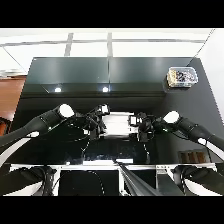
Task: Fold the box and place the chain.
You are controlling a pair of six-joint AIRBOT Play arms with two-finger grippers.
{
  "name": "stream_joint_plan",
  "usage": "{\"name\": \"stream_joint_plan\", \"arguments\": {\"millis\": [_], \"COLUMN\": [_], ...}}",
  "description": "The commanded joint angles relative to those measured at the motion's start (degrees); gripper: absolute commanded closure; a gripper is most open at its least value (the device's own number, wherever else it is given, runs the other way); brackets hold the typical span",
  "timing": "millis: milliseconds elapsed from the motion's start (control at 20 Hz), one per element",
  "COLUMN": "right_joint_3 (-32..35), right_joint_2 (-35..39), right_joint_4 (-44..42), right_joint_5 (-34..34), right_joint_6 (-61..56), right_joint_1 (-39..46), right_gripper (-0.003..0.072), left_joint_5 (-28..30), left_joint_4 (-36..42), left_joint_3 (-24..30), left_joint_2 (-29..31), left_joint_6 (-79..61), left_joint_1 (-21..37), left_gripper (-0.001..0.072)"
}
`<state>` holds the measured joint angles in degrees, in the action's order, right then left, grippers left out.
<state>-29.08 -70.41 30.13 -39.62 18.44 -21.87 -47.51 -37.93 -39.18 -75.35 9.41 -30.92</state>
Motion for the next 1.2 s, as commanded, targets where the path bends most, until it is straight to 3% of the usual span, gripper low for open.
{"name": "stream_joint_plan", "arguments": {"millis": [0,100,200,350,550,700,850,1000,1150], "right_joint_3": [0.0,0.0,0.0,0.0,0.0,0.0,0.0,0.0,0.0], "right_joint_2": [0.0,0.0,0.0,0.0,0.0,0.0,0.0,0.0,0.0], "right_joint_4": [-0.1,-0.1,-0.1,-0.1,-0.1,-0.1,-0.1,-0.1,-0.1], "right_joint_5": [0.0,0.0,0.0,0.0,0.0,0.0,0.0,0.0,0.0], "right_joint_6": [-0.2,-0.2,-0.2,-0.2,-0.2,-0.2,-0.2,-0.2,-0.2], "right_joint_1": [0.0,0.0,0.0,0.0,0.0,0.0,0.0,0.0,0.0], "right_gripper": [0.0506,0.0507,0.0507,0.0506,0.0507,0.0506,0.0506,0.0506,0.0506], "left_joint_5": [-1.7,-3.4,-8.5,-18.4,-24.8,-21.2,-19.0,-18.4,-14.4], "left_joint_4": [-0.1,-2.2,-5.2,-15.5,-22.6,-18.5,-6.8,2.6,-0.6], "left_joint_3": [0.0,-0.7,-3.1,-7.2,-7.5,-4.2,4.5,11.6,12.4], "left_joint_2": [0.0,0.2,0.5,3.1,8.9,10.1,9.0,7.0,6.8], "left_joint_6": [0.2,0.8,13.1,30.6,44.3,64.5,68.0,60.0,60.2], "left_joint_1": [-0.4,0.1,2.2,8.5,19.7,29.0,33.5,33.6,29.8], "left_gripper": [0.0342,0.0683,0.0686,0.0688,0.0687,0.0686,0.0686,0.0687,0.0688]}}
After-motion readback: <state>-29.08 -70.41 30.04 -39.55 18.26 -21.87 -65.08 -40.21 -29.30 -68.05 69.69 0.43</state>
